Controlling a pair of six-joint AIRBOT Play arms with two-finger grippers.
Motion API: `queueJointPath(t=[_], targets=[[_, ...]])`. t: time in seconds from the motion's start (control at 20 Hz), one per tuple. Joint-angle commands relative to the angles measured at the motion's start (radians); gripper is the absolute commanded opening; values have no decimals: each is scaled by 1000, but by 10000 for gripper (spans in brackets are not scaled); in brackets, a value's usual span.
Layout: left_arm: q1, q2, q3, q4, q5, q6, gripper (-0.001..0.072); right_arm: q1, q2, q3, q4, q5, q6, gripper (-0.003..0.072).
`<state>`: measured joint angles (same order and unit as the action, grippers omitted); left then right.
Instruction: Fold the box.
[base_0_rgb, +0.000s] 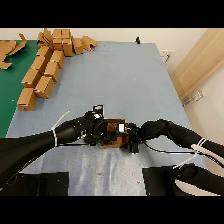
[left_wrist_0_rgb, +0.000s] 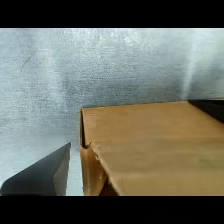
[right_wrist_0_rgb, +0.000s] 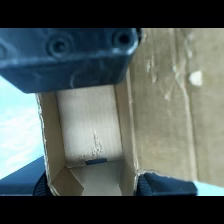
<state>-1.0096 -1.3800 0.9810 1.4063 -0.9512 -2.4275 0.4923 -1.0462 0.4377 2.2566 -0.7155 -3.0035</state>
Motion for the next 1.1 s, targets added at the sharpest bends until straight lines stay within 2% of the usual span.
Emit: queueJointPath(t=[0.0,0.2,0.3,0.5,0.55,0.6,1.05], targets=[[-1,-35,34,1,-61,10,460,0,0,0,0,0,0,492],[-1,-84,93,24,-131,30,460,0,0,0,0,0,0,492],[-1,-103,113,31,-136,35,363,0,0,0,0,0,0,491],[-1,-130,138,34,-160,56,355,0,0,0,0,0,0,492],[-1,-131,139,34,-161,61,162,0,0,0,0,0,0,492],[-2,-131,140,32,-160,104,12,0,0,0,0,0,0,492],[-12,-130,140,33,-158,106,15,0,0,0,0,0,0,492]])
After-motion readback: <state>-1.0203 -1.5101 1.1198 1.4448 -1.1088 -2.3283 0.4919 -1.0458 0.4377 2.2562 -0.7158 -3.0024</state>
